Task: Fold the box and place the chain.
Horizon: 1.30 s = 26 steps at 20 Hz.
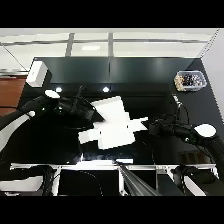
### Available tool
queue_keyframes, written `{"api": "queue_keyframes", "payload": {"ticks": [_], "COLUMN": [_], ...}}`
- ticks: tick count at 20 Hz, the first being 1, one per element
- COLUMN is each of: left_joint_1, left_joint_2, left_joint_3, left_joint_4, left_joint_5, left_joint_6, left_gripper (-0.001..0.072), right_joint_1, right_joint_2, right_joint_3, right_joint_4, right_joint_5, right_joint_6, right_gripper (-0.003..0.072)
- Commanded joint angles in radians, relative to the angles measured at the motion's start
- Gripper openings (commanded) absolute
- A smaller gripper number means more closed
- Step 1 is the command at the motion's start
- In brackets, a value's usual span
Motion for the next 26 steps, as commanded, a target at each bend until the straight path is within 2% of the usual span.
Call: {"api": "queue_keyframes", "payload": {"ticks": [1,3,5,6,7,10,12,13,14,15,16,19,21,23,24,26], "left_joint_1": [-0.010,-0.026,-0.046,-0.054,-0.060,-0.064,-0.065,-0.067,-0.069,-0.072,-0.080,-0.122,-0.169,-0.218,-0.233,-0.259], "left_joint_2": [-0.074,-0.096,-0.101,-0.101,-0.101,-0.101,-0.101,-0.100,-0.095,-0.085,-0.065,0.022,0.105,0.191,0.209,0.205], "left_joint_3": [0.058,0.090,0.106,0.116,0.126,0.161,0.185,0.196,0.205,0.209,0.210,0.190,0.127,0.057,0.031,0.021], "left_joint_4": [0.037,0.148,0.193,0.203,0.216,0.265,0.293,0.295,0.295,0.297,0.309,0.358,0.357,0.357,0.359,0.422], "left_joint_5": [-0.127,-0.139,-0.134,-0.130,-0.136,-0.177,-0.206,-0.213,-0.214,-0.209,-0.200,-0.177,-0.071,0.129,0.192,0.201], "left_joint_6": [0.093,0.092,0.102,0.102,0.103,0.103,0.103,0.103,0.100,0.099,0.099,0.049,0.099,0.218,0.304,0.466], "left_gripper": [0.0487,0.0356,0.0215,0.0192,0.0132,0.0112,0.0024,0.0023,0.0022,0.0021,0.0021,0.0019,0.0019,0.0022,0.0022,0.0022], "right_joint_1": [0.001,0.001,0.001,0.001,0.001,0.001,0.000,0.000,-0.003,-0.014,-0.037,-0.117,-0.150,-0.161,-0.162,-0.162], "right_joint_2": [0.000,0.000,0.000,0.000,0.000,0.000,0.000,0.000,0.000,0.001,0.001,0.001,0.001,0.001,0.000,0.000], "right_joint_3": [-0.001,-0.001,-0.001,-0.001,-0.001,-0.001,-0.001,0.000,0.002,0.012,0.043,0.186,0.257,0.269,0.269,0.269], "right_joint_4": [0.000,0.000,0.000,0.000,0.000,-0.001,-0.016,-0.037,-0.064,-0.100,-0.171,-0.411,-0.520,-0.576,-0.589,-0.591], "right_joint_5": [0.006,0.006,0.006,0.006,0.006,0.006,0.005,0.005,0.002,0.008,0.027,0.203,0.296,0.305,0.302,0.298], "right_joint_6": [0.003,0.004,0.004,0.004,0.004,0.004,0.004,0.004,0.007,0.032,0.072,0.077,0.077,0.077,0.077,0.077], "right_gripper": [0.0009,0.0009,0.0009,0.0008,0.0009,0.0008,0.0009,0.0014,0.0215,0.0499,0.0612,0.0611,0.0610,0.0611,0.0611,0.0611]}}
